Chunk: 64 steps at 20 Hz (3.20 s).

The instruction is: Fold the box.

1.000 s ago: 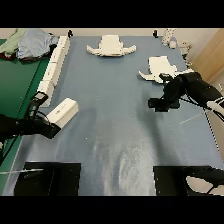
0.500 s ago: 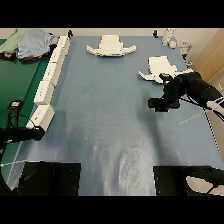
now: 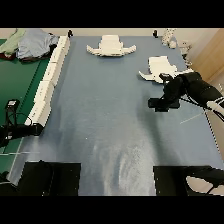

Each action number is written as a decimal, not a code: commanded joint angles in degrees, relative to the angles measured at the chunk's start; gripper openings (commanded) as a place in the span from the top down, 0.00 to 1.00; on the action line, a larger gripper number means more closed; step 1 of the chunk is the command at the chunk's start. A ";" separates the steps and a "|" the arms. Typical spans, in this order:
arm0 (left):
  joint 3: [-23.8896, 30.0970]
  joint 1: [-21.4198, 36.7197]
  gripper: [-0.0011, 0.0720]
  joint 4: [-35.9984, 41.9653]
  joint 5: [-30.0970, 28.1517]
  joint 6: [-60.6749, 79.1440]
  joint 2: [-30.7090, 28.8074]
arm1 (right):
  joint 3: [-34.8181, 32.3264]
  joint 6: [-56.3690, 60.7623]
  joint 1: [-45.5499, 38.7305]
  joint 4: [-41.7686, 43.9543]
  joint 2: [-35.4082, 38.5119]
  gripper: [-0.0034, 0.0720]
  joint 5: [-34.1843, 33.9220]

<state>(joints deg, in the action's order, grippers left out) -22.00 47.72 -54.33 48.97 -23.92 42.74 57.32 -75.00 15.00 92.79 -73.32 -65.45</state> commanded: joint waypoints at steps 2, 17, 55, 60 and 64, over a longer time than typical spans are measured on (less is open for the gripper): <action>-0.26 0.13 0.29 1.99 -5.31 3.82 3.72 | 0.02 0.00 0.02 0.00 -0.04 0.93 0.02; 0.00 0.11 0.29 2.05 -7.85 4.98 5.53 | 0.02 0.00 0.02 0.00 -0.04 0.93 0.02; -27.69 -27.82 0.97 7.61 16.39 -19.10 -5.22 | 0.02 0.00 0.02 0.00 -0.04 0.93 0.02; -34.91 -50.62 0.97 7.65 14.51 -22.60 9.84 | 0.02 0.00 0.02 0.00 -0.04 0.93 0.02; -35.01 -62.12 0.97 7.65 12.87 -23.71 17.73 | 0.02 0.00 0.02 0.02 -0.04 0.93 0.02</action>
<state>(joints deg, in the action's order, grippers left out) -55.96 -6.07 -46.78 62.85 -46.22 54.87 57.32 -75.00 15.00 92.79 -73.32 -65.43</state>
